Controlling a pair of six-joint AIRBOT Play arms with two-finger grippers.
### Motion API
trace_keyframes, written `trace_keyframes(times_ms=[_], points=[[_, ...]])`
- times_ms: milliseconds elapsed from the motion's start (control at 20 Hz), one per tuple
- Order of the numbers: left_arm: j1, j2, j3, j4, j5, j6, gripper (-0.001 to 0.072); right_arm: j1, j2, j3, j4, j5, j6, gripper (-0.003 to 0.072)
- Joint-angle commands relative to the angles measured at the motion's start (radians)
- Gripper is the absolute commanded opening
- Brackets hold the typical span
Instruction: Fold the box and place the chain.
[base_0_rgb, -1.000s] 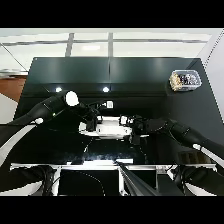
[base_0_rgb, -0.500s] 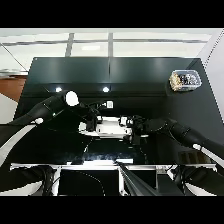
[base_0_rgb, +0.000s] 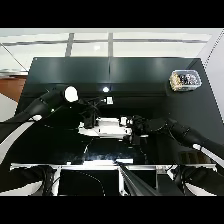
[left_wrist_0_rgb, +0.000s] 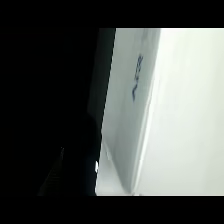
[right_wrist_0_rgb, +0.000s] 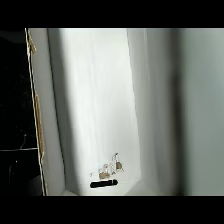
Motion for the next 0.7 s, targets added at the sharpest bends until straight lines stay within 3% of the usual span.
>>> trace_keyframes(times_ms=[0, 200, 250, 300, 400, 650], points=[[0.042, 0.039, 0.011, 0.076, -0.076, -0.108, 0.0519, 0.0, 0.0, 0.0, -0.003, 0.001, 0.001, 0.0463], [0.161, 0.141, 0.011, 0.075, -0.109, -0.257, 0.0491, 0.0, 0.0, 0.0, -0.003, 0.001, 0.001, 0.0463], [0.192, 0.161, 0.011, 0.074, -0.149, -0.324, 0.0325, 0.0, 0.0, 0.0, -0.003, 0.002, 0.001, 0.0463], [0.22, 0.173, 0.011, 0.06, -0.229, -0.364, 0.003, 0.0, 0.0, 0.0, -0.003, 0.002, 0.001, 0.0463], [0.248, 0.199, -0.019, -0.049, -0.346, -0.365, 0.0027, 0.0, 0.0, 0.0, -0.003, 0.002, 0.001, 0.0463], [0.17, 0.314, -0.292, -0.413, -0.089, -0.305, 0.0028, 0.0, 0.0, 0.0, -0.003, 0.002, 0.001, 0.0463]])
